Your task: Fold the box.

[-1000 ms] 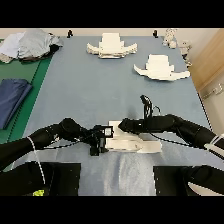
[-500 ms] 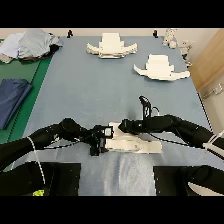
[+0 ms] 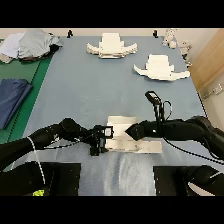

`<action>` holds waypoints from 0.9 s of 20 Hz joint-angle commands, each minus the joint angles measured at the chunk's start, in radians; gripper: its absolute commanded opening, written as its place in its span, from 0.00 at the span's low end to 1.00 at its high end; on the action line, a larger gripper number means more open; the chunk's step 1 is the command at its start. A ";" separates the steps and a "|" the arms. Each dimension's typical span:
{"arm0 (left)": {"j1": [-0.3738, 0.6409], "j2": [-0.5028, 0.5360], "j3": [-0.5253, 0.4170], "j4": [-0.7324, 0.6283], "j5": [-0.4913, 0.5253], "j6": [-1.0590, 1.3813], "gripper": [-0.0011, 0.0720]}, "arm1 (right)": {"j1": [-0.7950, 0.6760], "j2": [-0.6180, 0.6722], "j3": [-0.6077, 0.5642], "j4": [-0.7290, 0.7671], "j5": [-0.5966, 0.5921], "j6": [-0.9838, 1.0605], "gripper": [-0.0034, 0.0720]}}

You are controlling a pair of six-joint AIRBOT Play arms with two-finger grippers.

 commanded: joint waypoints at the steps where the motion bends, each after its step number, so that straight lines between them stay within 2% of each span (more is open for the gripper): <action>1: 0.000 0.000 0.000 0.000 0.000 0.000 0.73 | 0.001 0.119 -0.001 -0.094 -0.259 -0.134 0.57; 3: 0.000 0.000 0.000 0.000 0.000 0.000 0.73 | 0.001 0.144 -0.002 -0.116 -0.364 -0.225 0.57; 5: 0.000 0.000 0.000 0.000 0.000 0.000 0.73 | 0.001 0.146 -0.002 -0.179 -0.424 -0.315 0.65; 6: 0.000 0.000 0.000 0.000 0.000 0.000 0.73 | 0.001 0.142 -0.003 -0.213 -0.428 -0.361 0.70; 7: 0.000 0.000 0.000 0.000 0.000 0.000 0.73 | 0.001 0.135 -0.008 -0.246 -0.419 -0.421 0.84; 12: 0.000 0.000 0.000 0.000 0.000 0.000 0.73 | 0.001 0.096 -0.107 -0.266 -0.251 -0.755 0.86; 18: 0.000 0.000 0.000 0.000 0.000 0.000 0.73 | 0.001 0.086 -0.185 -0.218 -0.065 -0.907 0.85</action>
